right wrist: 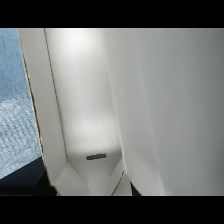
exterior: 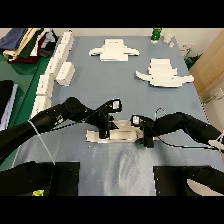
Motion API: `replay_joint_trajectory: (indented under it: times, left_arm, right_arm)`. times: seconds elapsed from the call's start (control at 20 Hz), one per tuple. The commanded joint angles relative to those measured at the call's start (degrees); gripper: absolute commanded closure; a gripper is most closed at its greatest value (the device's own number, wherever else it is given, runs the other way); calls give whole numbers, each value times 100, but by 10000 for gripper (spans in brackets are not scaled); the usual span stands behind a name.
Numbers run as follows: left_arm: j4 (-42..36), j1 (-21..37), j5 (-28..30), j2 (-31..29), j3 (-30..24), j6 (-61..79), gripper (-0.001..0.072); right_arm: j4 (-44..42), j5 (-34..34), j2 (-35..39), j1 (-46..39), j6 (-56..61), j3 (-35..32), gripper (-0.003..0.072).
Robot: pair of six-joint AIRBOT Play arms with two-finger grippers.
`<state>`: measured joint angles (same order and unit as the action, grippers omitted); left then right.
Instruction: Fold the box.
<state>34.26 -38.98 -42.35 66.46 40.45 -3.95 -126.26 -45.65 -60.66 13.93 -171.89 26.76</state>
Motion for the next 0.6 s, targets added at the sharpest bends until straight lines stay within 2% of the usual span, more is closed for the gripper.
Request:
replay_joint_trajectory:
  times: [0.0, 0.1, 0.15, 0.2, 0.25, 0.4, 0.5, 0.55]
  left_arm:
    - [-61, 2, 15, 2, 4, -28, 694]
    - [-79, 2, 20, 2, 4, -42, 690]
    - [-79, 7, 22, -2, 4, -44, 509]
    - [-81, 15, 22, -2, 11, -111, 247]
    - [-66, 15, 22, -17, 24, -365, 224]
    - [293, 24, -46, -256, 33, -929, 219]
    - [1080, 155, -345, -643, 35, -2140, 219]
    - [1528, 289, -678, -916, 35, -2900, 219]
  right_arm:
    - [2, -2, 2, 0, -2, -4, 286]
    - [2, -2, 2, 0, -2, -4, 286]
    - [4, -2, 2, 0, -2, -4, 286]
    - [4, 0, 2, 0, -2, -4, 286]
    - [4, 0, 2, 0, -2, -4, 285]
    - [4, 0, 2, 0, -2, -4, 286]
    - [4, 0, 2, 0, -2, -4, 286]
    - [4, 0, 2, 0, -2, -4, 285]
